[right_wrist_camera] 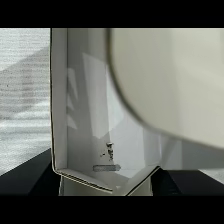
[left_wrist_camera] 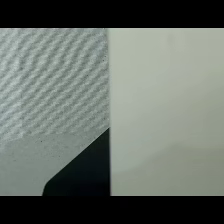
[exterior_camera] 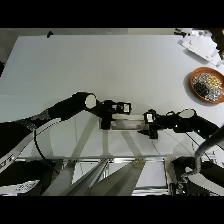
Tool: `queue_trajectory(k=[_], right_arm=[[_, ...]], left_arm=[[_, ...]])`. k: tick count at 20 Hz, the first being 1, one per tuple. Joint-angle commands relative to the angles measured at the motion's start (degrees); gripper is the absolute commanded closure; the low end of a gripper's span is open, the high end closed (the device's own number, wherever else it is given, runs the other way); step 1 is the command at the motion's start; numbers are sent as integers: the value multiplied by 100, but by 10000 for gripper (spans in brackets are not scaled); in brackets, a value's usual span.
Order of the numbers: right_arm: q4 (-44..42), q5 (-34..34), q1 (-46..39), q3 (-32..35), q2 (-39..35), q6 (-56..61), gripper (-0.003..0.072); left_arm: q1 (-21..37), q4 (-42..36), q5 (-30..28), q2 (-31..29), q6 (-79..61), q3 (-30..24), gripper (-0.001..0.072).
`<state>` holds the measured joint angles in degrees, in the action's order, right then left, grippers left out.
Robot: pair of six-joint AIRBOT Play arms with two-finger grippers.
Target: Fold the box and place the chain.
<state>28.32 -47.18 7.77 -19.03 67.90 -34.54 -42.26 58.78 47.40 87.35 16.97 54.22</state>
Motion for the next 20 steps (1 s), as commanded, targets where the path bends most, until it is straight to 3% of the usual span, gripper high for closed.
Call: queue_trajectory(k=[1, 15, 16, 17, 18, 19, 20], right_arm=[[-4, 4, -2, -7, -4, 2, 248], [-4, 4, -2, -7, -2, 2, 248], [-4, 4, -4, -7, -2, 2, 248], [-4, 4, -2, -7, -2, 2, 248], [-2, 2, -4, -7, -2, 2, 248], [-2, 7, -4, -7, -2, 2, 248], [-2, 2, -2, -7, -2, 2, 248]], left_arm=[[2, 0, 0, -4, 0, 2, 698], [2, -260, 131, -7, 0, 2, 687], [2, -260, 170, -9, 0, 2, 588], [2, -262, 240, -22, 2, 2, 389], [4, -260, 284, -61, 42, 2, 235], [11, -258, 299, -140, 153, 2, 186], [17, -256, 317, -243, 153, 2, 186]])
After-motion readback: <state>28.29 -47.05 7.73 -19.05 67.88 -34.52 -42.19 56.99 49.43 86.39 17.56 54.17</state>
